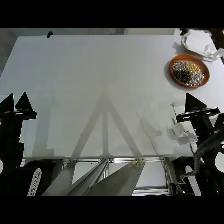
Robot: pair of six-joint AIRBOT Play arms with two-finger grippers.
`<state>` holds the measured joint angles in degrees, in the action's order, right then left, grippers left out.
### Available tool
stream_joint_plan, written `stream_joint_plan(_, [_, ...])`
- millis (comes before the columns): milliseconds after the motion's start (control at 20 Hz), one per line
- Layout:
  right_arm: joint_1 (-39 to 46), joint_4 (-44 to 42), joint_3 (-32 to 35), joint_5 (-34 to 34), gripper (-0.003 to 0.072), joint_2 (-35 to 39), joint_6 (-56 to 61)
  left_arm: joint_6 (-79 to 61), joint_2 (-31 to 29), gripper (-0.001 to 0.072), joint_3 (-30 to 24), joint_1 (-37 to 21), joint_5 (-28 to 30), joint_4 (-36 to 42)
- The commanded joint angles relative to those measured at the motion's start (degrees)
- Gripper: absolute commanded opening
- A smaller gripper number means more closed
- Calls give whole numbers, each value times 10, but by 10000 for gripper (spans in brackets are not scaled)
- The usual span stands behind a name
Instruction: Fold the box and place the chain.
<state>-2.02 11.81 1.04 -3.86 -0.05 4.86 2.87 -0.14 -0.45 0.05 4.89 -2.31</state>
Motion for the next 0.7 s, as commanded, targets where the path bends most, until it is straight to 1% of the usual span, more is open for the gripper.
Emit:
stream_joint_plan(0, [-1, 0, 2, -1, 13, 0, 0, 0, 0, 452, 0, 0, 0, 0])
stream_joint_plan(100, [-1, 0, 2, -35, 14, -7, 9, 0, 0, 452, 0, 0, 0, 0])
stream_joint_plan(200, [-1, 0, 0, -114, 13, -12, 16, 0, 0, 452, 0, 0, 0, 0])
stream_joint_plan(250, [0, 1, -4, -160, 13, -12, 39, 0, 0, 452, 0, 0, 0, 0])
stream_joint_plan(300, [0, 14, -13, -190, 13, -14, 100, 0, 0, 452, 0, 0, 0, 0])
stream_joint_plan(350, [0, 50, -29, -192, 13, -22, 209, 0, 0, 452, 0, 0, 0, 0])
stream_joint_plan(400, [0, 116, -49, -175, 13, -38, 329, 0, 0, 452, 0, 0, 0, 0])
stream_joint_plan(450, [0, 201, -74, -161, 13, -60, 436, 0, 0, 452, 0, 0, 0, 0])
stream_joint_plan(500, [2, 300, -108, -164, 13, -91, 537, 0, 0, 452, 0, 0, 0, 0])
stream_joint_plan(550, [8, 408, -158, -191, 13, -134, 637, 0, 0, 452, 0, 0, 0, 0])
stream_joint_plan(600, [18, 513, -219, -242, 13, -188, 726, 0, 0, 452, 0, 0, 0, 0])
stream_joint_plan(650, [32, 594, -283, -308, 13, -245, 797, 0, 0, 452, 0, 0, 0, 0])
